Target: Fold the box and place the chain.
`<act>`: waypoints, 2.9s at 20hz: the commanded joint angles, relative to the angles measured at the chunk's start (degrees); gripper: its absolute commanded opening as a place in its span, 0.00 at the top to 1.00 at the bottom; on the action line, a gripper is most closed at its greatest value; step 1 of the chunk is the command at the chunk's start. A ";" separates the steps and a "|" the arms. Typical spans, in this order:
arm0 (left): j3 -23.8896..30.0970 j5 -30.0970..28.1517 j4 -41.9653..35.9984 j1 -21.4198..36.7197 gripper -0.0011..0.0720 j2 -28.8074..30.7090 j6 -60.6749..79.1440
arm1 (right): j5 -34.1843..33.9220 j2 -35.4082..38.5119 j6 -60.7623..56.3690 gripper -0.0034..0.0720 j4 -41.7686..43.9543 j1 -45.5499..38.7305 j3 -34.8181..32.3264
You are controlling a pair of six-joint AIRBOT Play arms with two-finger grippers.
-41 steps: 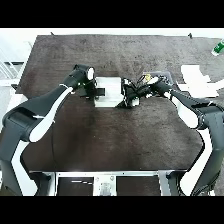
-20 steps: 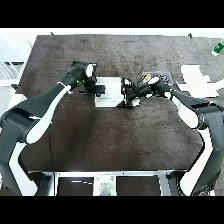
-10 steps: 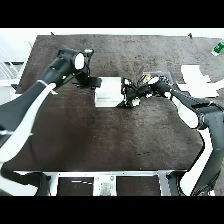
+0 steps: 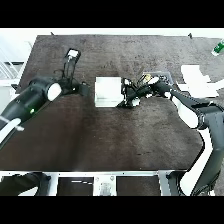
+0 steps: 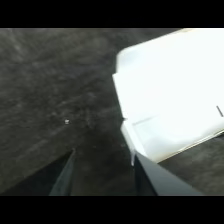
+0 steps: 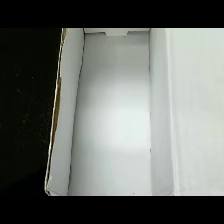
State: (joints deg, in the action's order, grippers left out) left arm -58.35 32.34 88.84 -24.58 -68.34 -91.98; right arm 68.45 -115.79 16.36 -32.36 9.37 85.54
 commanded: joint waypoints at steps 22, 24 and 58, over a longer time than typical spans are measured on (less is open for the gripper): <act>-0.28 -27.43 -2.82 12.48 0.41 -11.34 15.80 | 0.00 0.04 0.00 0.39 0.00 -0.02 -0.02; -0.26 -27.65 -2.80 12.48 0.41 -11.91 15.87 | 0.00 0.04 0.00 0.39 0.00 -0.02 -0.02; -25.66 41.42 -62.88 22.73 0.00 -44.22 113.48 | 0.00 0.04 0.00 0.39 0.00 -0.02 -0.02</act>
State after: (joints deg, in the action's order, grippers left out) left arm -83.68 71.72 24.62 -1.58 -112.12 18.63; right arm 68.45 -115.79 16.36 -32.36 9.37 85.54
